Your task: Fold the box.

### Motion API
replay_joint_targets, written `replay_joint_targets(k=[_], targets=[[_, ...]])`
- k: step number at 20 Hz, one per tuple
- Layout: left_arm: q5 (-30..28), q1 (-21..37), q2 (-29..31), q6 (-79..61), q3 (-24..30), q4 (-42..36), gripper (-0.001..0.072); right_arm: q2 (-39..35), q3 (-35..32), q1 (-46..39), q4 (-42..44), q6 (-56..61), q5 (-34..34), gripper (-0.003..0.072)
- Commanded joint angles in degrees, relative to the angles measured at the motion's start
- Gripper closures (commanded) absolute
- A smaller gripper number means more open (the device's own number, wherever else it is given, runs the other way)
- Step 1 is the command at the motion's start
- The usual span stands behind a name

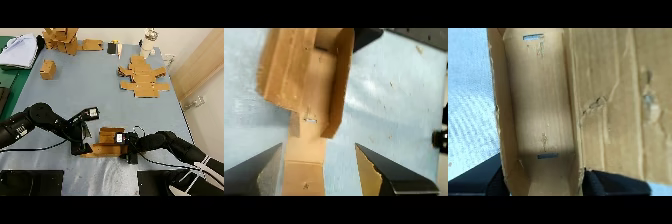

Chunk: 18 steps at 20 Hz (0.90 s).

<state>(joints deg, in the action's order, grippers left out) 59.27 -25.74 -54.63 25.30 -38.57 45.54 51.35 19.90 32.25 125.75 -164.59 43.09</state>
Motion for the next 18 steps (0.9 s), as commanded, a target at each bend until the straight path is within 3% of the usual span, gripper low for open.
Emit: replay_joint_targets(k=[1, 8, 14, 15, 16, 17, 18], targets=[[0.0, -3.0, -1.8, -7.1, 0.1, 5.6, 0.0019, 0.0, 0.0, 0.0, 0.0, 0.0, 0.0, 0.0172], [-4.9, -8.5, -7.4, -7.9, 0.1, 7.1, 0.0019, 0.0, 0.0, 0.0, 0.0, 0.0, 0.0, 0.0172], [-6.6, -10.4, -7.5, -5.8, 0.1, 7.2, 0.002, 0.0, 0.0, 0.0, 0.0, 0.0, 0.0, 0.0172], [-7.2, -10.4, -7.5, -5.6, 0.1, 7.2, 0.0062, 0.0, 0.0, 0.0, 0.0, 0.0, 0.0, 0.0172], [-7.6, -10.4, -7.5, -5.7, 0.1, 7.2, 0.018, 0.0, 0.0, 0.0, 0.0, 0.0, 0.0, 0.0172], [-8.1, -10.4, -7.5, -5.7, 0.1, 7.2, 0.0248, 0.0, 0.0, 0.0, 0.0, 0.0, 0.0, 0.0172], [-8.7, -10.4, -7.5, -5.7, 0.1, 7.2, 0.0252, 0.0, 0.0, 0.0, 0.0, 0.0, 0.0, 0.0172]])
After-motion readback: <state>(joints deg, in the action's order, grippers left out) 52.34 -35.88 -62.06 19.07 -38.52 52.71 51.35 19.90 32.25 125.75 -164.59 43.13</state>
